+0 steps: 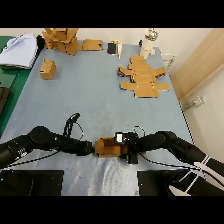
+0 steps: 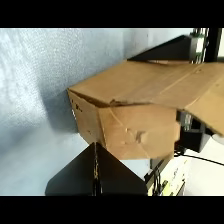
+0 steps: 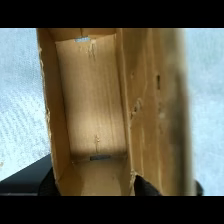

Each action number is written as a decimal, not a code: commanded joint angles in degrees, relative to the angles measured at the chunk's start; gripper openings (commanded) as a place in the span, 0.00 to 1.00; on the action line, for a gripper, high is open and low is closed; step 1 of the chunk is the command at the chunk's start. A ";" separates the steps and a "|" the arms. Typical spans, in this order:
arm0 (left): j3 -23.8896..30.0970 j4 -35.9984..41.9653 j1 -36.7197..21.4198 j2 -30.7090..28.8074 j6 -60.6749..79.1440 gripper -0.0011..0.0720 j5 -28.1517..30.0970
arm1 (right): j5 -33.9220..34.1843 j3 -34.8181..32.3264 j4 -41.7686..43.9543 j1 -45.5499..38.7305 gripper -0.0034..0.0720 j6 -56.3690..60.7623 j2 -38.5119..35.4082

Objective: Fold the box.

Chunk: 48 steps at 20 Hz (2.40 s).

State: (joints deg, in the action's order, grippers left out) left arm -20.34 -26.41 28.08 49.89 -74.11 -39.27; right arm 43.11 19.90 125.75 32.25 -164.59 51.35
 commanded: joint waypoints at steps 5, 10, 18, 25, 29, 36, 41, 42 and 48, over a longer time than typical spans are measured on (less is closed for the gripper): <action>-1.38 -0.52 -2.38 0.02 -0.42 0.29 -0.28 | 0.00 0.02 0.00 0.02 0.73 0.02 0.00; -1.73 -0.28 -2.34 0.02 -0.85 0.44 -1.29 | 0.00 0.02 0.00 0.02 0.73 0.02 0.00; -1.73 1.99 -2.34 0.07 0.02 0.72 -1.62 | 0.00 0.02 0.00 0.02 0.73 0.02 0.00; -1.73 1.70 -2.34 0.09 -0.04 0.72 -2.40 | 0.00 0.02 0.00 0.02 0.73 0.02 0.02; -1.73 -0.66 -2.34 0.63 -0.35 0.72 -6.75 | 0.00 0.02 0.00 0.02 0.73 0.00 0.00; -1.75 -0.09 -0.37 1.66 -0.28 0.72 -5.20 | 0.00 0.02 0.00 0.02 0.73 0.02 0.00; -1.73 3.74 1.88 1.68 0.00 0.72 -0.22 | 0.00 0.02 0.00 0.02 0.73 0.02 0.02; -1.73 3.74 1.84 1.66 0.00 0.72 0.50 | 0.00 0.02 0.00 0.02 0.73 0.02 0.00; -1.73 3.72 1.90 1.99 0.00 0.72 0.92 | 0.02 0.02 0.00 0.02 0.73 0.02 0.00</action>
State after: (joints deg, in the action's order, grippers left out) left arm -22.02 -22.87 29.85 51.68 -74.13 -38.44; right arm 43.13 19.90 125.75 32.25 -164.57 51.35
